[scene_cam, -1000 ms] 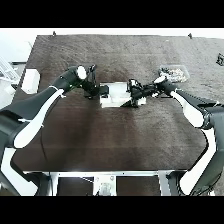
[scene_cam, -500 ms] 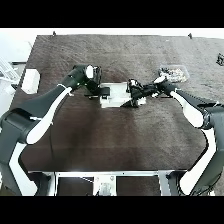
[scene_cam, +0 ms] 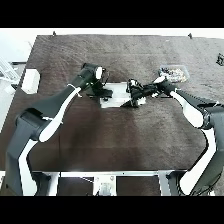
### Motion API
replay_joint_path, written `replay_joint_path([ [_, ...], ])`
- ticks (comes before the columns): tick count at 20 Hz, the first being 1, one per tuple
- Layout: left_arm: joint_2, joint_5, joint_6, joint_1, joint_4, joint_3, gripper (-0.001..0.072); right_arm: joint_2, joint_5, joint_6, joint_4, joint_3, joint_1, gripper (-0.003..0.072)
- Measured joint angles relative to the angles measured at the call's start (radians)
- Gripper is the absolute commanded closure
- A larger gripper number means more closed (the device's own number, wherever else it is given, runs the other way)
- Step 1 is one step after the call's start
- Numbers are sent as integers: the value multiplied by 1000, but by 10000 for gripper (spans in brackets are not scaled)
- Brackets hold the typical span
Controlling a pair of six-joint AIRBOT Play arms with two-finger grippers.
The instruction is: Fold the box and place the chain.
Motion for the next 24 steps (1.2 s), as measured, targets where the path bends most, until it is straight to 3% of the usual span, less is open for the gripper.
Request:
replay_joint_path([
  [4, -22, -54, -1, -11, 57, 39, 232, 0, 0, 0, 0, 0, -1, 99],
  [6, -26, -69, -2, -15, 78, 46, 499, 0, 0, 0, 2, 0, -1, 99],
  [16, -39, -90, 9, -25, 121, 56, 510, 0, 2, 1, 3, 0, -1, 99],
  [17, -40, -90, 12, -26, 122, 56, 662, 0, 2, 1, 3, 0, -1, 99],
  [18, -40, -87, 10, -26, 121, 57, 686, 0, 2, 4, -6, 0, -1, 99],
  [24, -41, -81, 35, -28, 128, 57, 686, -1, 2, 2, -4, 0, -1, 99],
])
